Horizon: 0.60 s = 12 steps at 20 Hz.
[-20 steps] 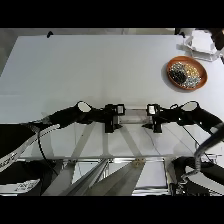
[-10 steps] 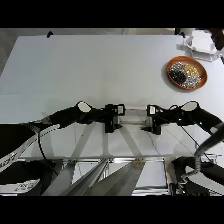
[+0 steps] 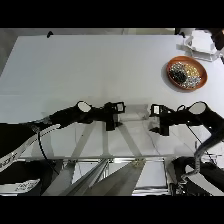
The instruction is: Fold the box and place the chain.
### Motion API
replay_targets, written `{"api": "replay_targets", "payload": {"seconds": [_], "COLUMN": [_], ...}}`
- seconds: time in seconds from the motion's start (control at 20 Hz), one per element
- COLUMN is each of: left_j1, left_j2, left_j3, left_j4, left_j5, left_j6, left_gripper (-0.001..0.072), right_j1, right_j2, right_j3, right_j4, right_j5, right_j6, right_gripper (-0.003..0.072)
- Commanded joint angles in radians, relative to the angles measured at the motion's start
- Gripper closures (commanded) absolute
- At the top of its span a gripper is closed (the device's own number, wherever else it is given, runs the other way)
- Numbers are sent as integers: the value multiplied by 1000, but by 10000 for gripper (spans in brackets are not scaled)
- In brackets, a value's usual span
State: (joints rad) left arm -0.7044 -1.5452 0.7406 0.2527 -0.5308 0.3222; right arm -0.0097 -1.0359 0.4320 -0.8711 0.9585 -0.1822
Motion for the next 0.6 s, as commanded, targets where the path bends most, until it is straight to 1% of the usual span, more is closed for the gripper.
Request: {"api": "replay_targets", "payload": {"seconds": [0.0, 0.15, 0.2, 0.25, 0.35, 0.45, 0.55], "left_j1": [-1, -1, -1, 0, -1, -2, -2], "left_j2": [1, 1, 2, 6, 20, 37, 53], "left_j3": [-1, -1, -1, -1, -1, -1, -1], "left_j4": [10, 10, 10, 10, 11, 37, 105], "left_j5": [-30, -30, -30, -30, -30, -36, -42], "left_j6": [7, 7, 7, 7, 7, 6, -60], "left_gripper": [504, 504, 504, 504, 505, 506, 505], "right_j1": [-106, -152, -151, -151, -151, -151, -151], "right_j2": [71, 113, 129, 142, 157, 157, 157], "right_j3": [1, 1, 1, 1, 1, 1, 1], "right_j4": [-86, -72, -40, 17, 159, 267, 319], "right_j5": [5, 48, 63, 79, 103, 132, 151], "right_j6": [116, 133, 133, 129, 129, 117, 101], "right_gripper": [-17, 10, 61, 129, 293, 374, 375]}}
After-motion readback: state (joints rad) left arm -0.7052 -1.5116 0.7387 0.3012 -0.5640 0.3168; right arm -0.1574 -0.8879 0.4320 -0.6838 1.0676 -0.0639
